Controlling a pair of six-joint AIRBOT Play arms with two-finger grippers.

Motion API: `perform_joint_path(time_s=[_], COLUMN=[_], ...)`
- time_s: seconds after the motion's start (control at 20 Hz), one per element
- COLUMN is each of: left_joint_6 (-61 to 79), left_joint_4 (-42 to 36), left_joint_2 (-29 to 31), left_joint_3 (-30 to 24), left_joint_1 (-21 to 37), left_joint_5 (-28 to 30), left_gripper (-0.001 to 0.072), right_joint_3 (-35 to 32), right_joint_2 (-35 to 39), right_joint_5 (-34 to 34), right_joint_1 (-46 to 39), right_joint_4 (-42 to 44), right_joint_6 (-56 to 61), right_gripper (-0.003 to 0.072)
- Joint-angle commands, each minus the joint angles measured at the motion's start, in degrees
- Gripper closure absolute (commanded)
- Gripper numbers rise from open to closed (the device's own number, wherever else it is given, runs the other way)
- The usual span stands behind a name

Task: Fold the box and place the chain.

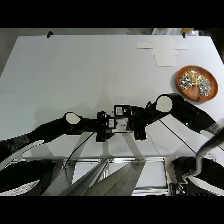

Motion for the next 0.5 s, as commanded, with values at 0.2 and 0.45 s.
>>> perform_joint_path(time_s=[0.2,0.45], left_joint_6=[0.00,0.00], left_joint_4=[0.02,0.02], left_joint_2=[0.02,0.02], left_joint_3=[0.00,0.00], left_joint_1=[0.00,-0.02], left_joint_5=[0.04,0.04], left_gripper=[0.0559,0.0559], right_joint_3=[-0.46,-2.32], right_joint_2=[-1.03,-1.03], right_joint_5=[-1.84,-2.36], right_joint_1=[-0.04,-0.04], right_joint_4=[-0.11,-0.02], right_joint_6=[0.59,0.59], right_gripper=[0.0671,0.0671])
